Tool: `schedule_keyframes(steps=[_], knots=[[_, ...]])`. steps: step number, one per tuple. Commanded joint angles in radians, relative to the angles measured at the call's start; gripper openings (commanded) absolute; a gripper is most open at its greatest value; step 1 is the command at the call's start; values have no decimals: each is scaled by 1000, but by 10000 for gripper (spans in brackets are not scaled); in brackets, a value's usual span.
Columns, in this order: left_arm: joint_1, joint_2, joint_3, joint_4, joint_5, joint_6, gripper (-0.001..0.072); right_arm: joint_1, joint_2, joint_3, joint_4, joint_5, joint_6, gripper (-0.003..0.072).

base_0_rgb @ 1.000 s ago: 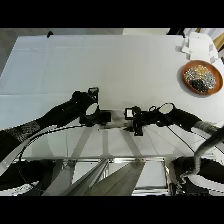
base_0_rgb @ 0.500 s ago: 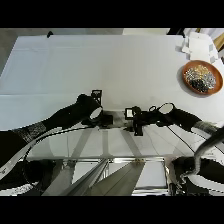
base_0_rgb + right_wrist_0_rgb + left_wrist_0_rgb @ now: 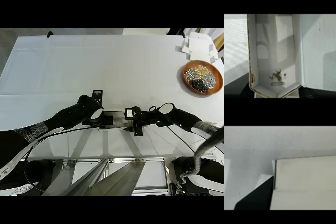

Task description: Fold the box and place the chain.

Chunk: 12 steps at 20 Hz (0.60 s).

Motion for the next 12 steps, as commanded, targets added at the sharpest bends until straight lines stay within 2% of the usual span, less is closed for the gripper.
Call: schedule_keyframes(steps=[1, 4, 5, 9, 10, 12], knots=[[-9, -2, 0, 7, 1, -1, 133, 0, 1, 0, 0, 1, 0, 301], [-9, -2, 0, 10, 0, -24, 120, 0, 1, 0, 0, 1, 0, 301], [-9, -2, 0, 10, -1, -25, 12, 0, 1, 0, 0, 1, 0, 301], [-9, -2, 0, 11, -7, -26, 4, 0, 1, 0, 0, 1, 0, 301], [-9, -2, 0, 10, -7, -26, 53, 0, 1, 0, 0, 1, 0, 301], [-7, -1, 0, 10, -16, -26, 238, 0, 1, 0, 0, 1, 0, 301]])
